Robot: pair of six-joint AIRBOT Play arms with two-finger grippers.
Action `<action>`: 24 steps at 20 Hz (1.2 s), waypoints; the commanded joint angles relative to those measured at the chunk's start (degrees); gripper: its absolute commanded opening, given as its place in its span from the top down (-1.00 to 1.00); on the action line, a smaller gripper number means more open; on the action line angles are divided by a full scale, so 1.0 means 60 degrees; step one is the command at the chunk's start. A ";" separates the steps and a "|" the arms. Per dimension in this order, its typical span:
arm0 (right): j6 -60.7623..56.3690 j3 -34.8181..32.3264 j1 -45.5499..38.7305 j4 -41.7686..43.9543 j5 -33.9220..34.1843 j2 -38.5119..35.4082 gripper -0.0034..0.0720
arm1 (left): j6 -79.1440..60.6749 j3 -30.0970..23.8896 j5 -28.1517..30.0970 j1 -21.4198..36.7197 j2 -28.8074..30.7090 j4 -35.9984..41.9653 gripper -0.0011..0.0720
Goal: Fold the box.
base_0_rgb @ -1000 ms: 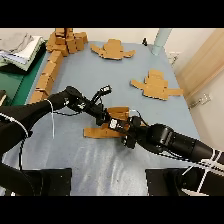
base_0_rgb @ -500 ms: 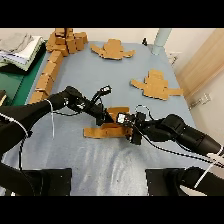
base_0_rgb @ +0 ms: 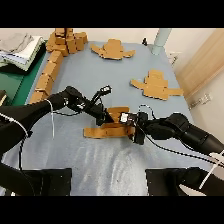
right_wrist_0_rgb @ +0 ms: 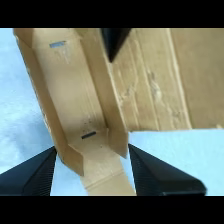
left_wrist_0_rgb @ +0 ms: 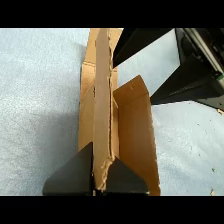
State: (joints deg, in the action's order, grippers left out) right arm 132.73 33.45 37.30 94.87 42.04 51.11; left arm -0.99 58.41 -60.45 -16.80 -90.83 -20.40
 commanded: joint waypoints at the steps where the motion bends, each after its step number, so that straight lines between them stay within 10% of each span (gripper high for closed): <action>1: 0.0266 0.0007 -0.0382 0.0095 -0.0211 -0.0062 -0.98 | -0.0004 -0.0007 0.0000 -0.0004 0.0007 0.0000 0.93; 24: 0.6131 0.0780 -0.2630 0.5111 0.1443 0.2102 -0.98 | -0.0004 -0.0007 0.0000 -0.0004 0.0007 0.0000 0.93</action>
State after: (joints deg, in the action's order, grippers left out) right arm 166.76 37.91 23.07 121.97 48.56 63.09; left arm -1.02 58.39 -60.53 -16.80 -90.83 -20.40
